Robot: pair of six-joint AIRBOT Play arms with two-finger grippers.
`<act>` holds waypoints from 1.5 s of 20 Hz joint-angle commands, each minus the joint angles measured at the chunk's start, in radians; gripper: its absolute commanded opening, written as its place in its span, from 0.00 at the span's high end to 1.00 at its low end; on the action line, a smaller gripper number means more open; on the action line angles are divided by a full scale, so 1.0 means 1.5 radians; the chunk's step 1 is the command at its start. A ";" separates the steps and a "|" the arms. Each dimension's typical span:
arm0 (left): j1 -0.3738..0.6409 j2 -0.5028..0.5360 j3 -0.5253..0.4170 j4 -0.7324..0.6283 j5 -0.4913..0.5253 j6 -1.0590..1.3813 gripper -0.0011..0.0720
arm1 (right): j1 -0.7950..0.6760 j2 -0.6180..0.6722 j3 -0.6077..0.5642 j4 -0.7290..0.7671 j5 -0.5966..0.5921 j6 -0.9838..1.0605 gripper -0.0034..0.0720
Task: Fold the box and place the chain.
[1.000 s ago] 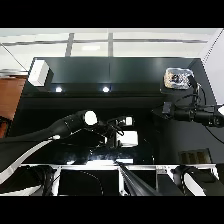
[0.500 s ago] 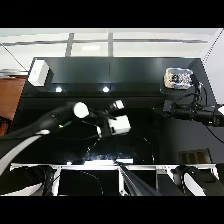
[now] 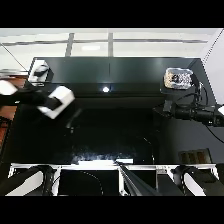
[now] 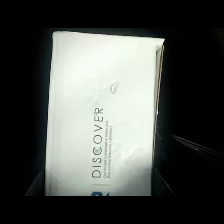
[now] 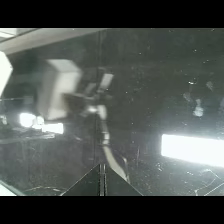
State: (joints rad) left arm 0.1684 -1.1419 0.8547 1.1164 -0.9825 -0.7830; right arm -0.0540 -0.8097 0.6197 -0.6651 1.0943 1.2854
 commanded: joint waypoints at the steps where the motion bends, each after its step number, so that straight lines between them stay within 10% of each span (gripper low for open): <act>1: 0.220 0.002 -0.012 -0.031 0.059 -0.009 0.44 | 0.000 0.001 0.001 -0.005 -0.001 0.000 0.90; 5: 0.318 -0.061 0.011 -0.099 0.164 0.023 0.43 | 0.000 0.001 0.001 -0.003 -0.002 0.001 0.90; 13: 0.243 -0.250 0.117 -0.144 0.198 0.123 0.39 | 0.000 0.001 0.001 -0.003 -0.002 0.008 0.90; 16: 0.208 -0.263 0.120 -0.130 0.273 0.124 0.00 | 0.000 0.001 0.001 -0.003 -0.005 0.008 0.90; 24: 0.186 -0.105 0.135 -0.042 0.266 0.021 0.00 | 0.000 0.001 0.001 0.002 0.005 0.008 0.90; 27: 0.183 -0.004 0.135 -0.143 0.213 -0.060 0.01 | 0.000 0.001 0.001 0.001 -0.001 0.006 0.90; 28: 0.178 0.023 0.135 -0.197 0.159 -0.060 0.10 | 0.000 0.001 0.001 0.001 -0.005 -0.008 0.90; 30: 0.144 0.059 0.133 -0.243 0.006 -0.076 0.95 | 0.000 0.001 0.001 -0.037 0.002 -0.069 0.90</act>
State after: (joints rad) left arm 0.4244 -1.1503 1.0550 0.8871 -0.7269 -0.8364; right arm -0.0540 -0.8097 0.6205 -0.6712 1.0939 1.2667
